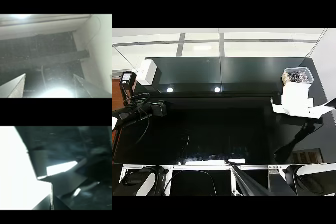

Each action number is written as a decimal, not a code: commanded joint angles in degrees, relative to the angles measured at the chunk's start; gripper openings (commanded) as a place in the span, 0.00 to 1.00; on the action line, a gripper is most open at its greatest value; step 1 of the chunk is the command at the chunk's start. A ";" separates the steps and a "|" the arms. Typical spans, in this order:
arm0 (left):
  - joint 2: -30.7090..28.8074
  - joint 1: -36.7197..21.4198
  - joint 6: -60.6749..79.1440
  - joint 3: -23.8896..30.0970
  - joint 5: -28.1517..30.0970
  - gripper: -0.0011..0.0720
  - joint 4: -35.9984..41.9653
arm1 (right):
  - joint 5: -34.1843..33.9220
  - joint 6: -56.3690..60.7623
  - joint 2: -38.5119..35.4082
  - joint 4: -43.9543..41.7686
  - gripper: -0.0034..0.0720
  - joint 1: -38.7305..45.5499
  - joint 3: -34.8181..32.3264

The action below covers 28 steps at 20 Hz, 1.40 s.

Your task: Fold the box and place the chain.

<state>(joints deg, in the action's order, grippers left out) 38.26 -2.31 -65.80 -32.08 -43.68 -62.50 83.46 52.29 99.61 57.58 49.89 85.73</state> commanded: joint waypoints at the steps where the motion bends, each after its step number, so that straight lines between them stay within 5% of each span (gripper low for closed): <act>1: 0.02 -0.02 0.02 0.02 0.02 0.99 -0.02 | 1.05 -0.94 -8.39 -6.32 0.06 -0.02 -6.60; 6: 0.02 0.07 0.04 0.02 0.68 0.99 -0.04 | -3.61 -4.09 -27.32 -19.28 0.06 -2.71 -26.60; 10: 0.04 0.09 0.04 0.02 -0.39 0.99 0.92 | -11.26 -5.31 -40.33 -24.39 0.06 -16.17 -42.86; 16: 5.22 0.02 0.96 -0.85 -6.08 0.98 5.60 | -36.54 -14.91 -56.54 -47.41 0.06 -42.12 -67.06; 22: 27.26 0.68 17.25 -3.98 -17.09 0.98 35.01 | -52.85 -15.43 -56.59 -50.03 0.06 -63.63 -70.27; 28: 42.51 9.18 26.91 -13.55 -21.81 0.98 35.41 | -53.11 -13.94 -56.59 -50.03 0.06 -65.42 -70.27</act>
<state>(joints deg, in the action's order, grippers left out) 73.76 3.70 -45.65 -41.54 -60.77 -30.06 32.18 37.93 43.13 7.94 -13.91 15.75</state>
